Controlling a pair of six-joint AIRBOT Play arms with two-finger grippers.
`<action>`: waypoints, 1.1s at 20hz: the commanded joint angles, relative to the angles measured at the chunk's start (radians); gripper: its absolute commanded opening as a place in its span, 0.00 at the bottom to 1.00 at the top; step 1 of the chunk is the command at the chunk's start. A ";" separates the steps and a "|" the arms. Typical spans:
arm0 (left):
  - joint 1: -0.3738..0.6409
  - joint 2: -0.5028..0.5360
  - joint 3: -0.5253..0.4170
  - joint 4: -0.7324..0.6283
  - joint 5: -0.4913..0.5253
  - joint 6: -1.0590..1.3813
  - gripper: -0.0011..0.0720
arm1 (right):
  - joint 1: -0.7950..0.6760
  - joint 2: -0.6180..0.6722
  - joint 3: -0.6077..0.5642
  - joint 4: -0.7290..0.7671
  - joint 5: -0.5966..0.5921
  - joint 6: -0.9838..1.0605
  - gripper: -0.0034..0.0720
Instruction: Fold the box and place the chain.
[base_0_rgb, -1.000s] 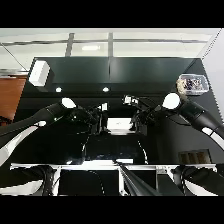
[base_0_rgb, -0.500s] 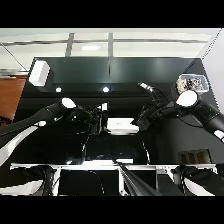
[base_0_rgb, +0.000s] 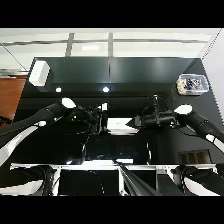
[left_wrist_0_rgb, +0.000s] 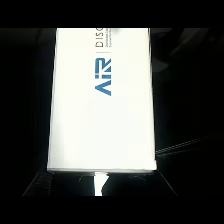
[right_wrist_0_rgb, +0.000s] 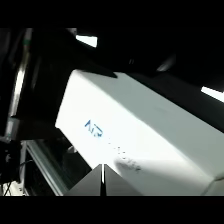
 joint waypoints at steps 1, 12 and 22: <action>0.000 -0.001 0.001 0.000 0.000 0.000 0.50 | -0.002 -0.032 -0.009 -0.067 -0.040 0.042 0.07; 0.003 0.003 0.001 0.000 -0.005 -0.013 0.80 | -0.065 0.077 0.143 -0.160 0.195 0.065 0.07; -0.023 0.216 0.027 0.093 -0.077 -0.166 0.98 | -0.443 0.419 0.213 -0.644 0.318 0.250 0.07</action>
